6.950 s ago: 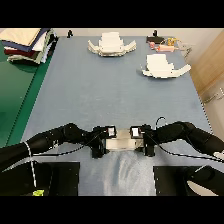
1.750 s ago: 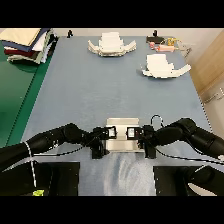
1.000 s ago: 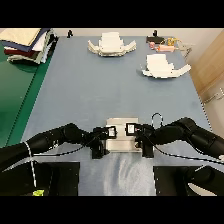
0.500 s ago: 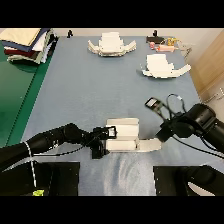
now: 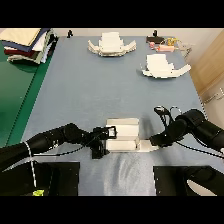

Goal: Fold the box.

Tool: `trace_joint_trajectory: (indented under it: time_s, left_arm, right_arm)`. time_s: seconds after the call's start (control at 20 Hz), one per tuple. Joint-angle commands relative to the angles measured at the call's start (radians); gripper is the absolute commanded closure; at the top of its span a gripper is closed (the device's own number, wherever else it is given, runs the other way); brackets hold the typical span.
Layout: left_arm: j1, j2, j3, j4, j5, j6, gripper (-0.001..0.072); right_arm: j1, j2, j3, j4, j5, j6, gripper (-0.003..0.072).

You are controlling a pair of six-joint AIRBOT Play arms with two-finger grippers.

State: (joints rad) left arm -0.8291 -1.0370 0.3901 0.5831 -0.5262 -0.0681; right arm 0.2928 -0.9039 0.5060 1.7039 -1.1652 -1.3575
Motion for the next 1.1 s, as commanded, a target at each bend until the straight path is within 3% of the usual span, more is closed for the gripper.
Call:
trace_joint_trajectory:
  time_s: [0.0, 0.25, 0.3, 0.35, 0.4, 0.6, 0.7, 0.85, 1.05]
  left_arm:
    - [0.000, 0.000, 0.000, 0.000, 0.000, 0.000, 0.0322]
    - [0.000, 0.000, 0.000, 0.000, 0.000, 0.000, 0.0322]
    - [0.000, 0.000, 0.000, 0.000, 0.000, 0.000, 0.0322]
    - [0.000, 0.000, 0.000, 0.000, 0.000, 0.000, 0.0322]
    - [0.000, 0.000, 0.000, 0.000, 0.000, 0.000, 0.0322]
    - [0.000, 0.000, 0.000, 0.000, 0.000, 0.000, 0.0322]
    - [0.000, 0.000, 0.000, 0.000, 0.000, 0.000, 0.0322]
    - [0.000, 0.000, 0.001, 0.000, 0.000, 0.000, 0.0322]
    - [0.000, 0.000, 0.000, 0.000, 0.000, 0.000, 0.0322]
  right_arm:
    - [-0.007, -0.014, 0.031, 0.229, 0.044, -0.113, 0.0683]
    - [-0.007, 0.027, 0.102, 0.253, -0.018, -0.128, 0.0682]
    - [-0.007, 0.030, 0.112, 0.255, -0.029, -0.128, 0.0607]
    - [-0.007, 0.033, 0.119, 0.257, -0.033, -0.128, 0.0450]
    - [-0.007, 0.033, 0.122, 0.265, -0.032, -0.128, 0.0377]
    - [-0.006, 0.032, 0.122, 0.295, -0.028, -0.129, 0.0376]
    - [-0.004, 0.027, 0.122, 0.301, -0.027, -0.129, 0.0144]
    - [0.041, -0.013, 0.122, 0.301, -0.004, -0.127, 0.0226]
    - [0.162, -0.089, 0.135, 0.250, 0.069, -0.042, 0.0245]
